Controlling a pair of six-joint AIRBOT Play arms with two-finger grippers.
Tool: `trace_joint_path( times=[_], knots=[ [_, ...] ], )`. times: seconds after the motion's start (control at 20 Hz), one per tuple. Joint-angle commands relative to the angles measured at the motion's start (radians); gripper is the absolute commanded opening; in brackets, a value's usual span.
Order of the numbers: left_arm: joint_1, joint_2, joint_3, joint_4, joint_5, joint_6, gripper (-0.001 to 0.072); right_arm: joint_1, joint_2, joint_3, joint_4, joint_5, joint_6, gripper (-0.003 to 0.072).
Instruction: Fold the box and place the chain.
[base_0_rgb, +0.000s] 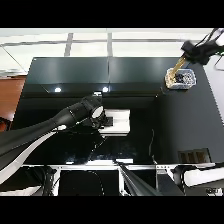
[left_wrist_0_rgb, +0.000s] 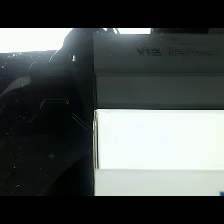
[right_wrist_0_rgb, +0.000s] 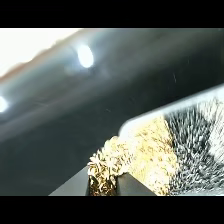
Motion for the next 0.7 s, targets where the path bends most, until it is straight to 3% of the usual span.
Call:
trace_joint_path(
  times=[0.0, 0.3, 0.65],
  knots=[
    [0.000, -0.001, 0.000, 0.000, 0.000, 0.000, 0.0028, 0.001, 0.219, 0.001, 0.008, 0.018, -0.138, 0.0019],
    [0.000, -0.001, 0.000, 0.000, 0.000, 0.000, 0.0028, 0.002, 0.494, 0.001, 0.137, 0.193, -0.231, 0.0019],
    [0.000, -0.001, 0.000, 0.000, 0.000, 0.000, 0.0028, 0.002, 0.632, 0.001, 0.420, 0.225, -0.254, 0.0018]
  ],
)
